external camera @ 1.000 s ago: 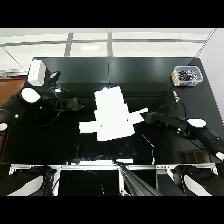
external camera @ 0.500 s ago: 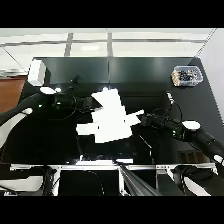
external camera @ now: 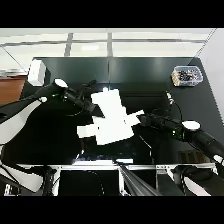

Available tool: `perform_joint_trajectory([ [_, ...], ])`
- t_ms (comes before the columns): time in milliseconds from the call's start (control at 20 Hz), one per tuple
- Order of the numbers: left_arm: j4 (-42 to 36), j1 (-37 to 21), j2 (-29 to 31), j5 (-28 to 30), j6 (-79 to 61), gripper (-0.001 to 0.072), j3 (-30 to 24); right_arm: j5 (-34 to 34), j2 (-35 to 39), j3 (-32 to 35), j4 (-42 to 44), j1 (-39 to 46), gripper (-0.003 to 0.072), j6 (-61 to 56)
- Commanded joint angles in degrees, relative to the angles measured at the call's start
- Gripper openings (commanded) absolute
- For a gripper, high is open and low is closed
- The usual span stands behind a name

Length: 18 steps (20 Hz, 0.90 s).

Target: Fold the box and place the chain.

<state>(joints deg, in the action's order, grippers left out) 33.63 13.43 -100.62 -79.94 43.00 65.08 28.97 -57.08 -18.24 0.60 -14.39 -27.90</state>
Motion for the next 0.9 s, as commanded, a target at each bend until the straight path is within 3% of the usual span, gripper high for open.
perform_joint_trajectory([
  [0, 7.5, 2.4, -0.8, -0.8, -1.7, 0.0400, 2.7, -0.1, 0.0, 0.0, -0.4, 0.0, 0.0012, 0.0],
  [200, 6.8, 2.6, -0.9, 0.4, -2.1, 0.0387, 2.6, 0.0, 0.0, 0.0, -0.6, 0.0, 0.0013, 0.0],
  [250, 6.8, 2.6, -0.9, 0.4, -2.2, 0.0335, 2.6, 0.0, 0.0, 0.0, -0.7, 0.0, 0.0014, 0.0],
  [300, 6.8, 2.6, -0.9, 0.4, -2.7, 0.0214, 2.6, 0.0, 0.0, 0.0, -0.9, 0.0, 0.0015, 0.0],
  [450, 6.6, 2.3, -0.9, 0.0, -2.7, 0.0161, 2.6, 0.0, 0.0, 0.0, -2.3, 0.0, 0.0017, 0.0],
  [500, 6.4, 2.2, -0.9, -0.2, -2.7, 0.0092, 2.6, 0.0, 0.0, 0.0, -3.0, 0.0, 0.0143, 0.0],
  [550, 6.4, 2.0, -0.9, -0.5, -2.5, 0.0026, 2.6, 0.1, 0.0, -0.2, -3.3, 0.0, 0.0565, -0.2],
  [600, 6.4, 1.8, -0.9, -1.6, -2.5, 0.0025, 2.7, 2.0, 0.2, -1.5, -5.8, 0.6, 0.0704, -0.3],
  [850, 8.9, 2.2, 2.8, -2.8, -2.3, 0.0021, 2.7, 19.3, 1.4, -16.5, -39.3, 8.2, 0.0703, 0.3],
])
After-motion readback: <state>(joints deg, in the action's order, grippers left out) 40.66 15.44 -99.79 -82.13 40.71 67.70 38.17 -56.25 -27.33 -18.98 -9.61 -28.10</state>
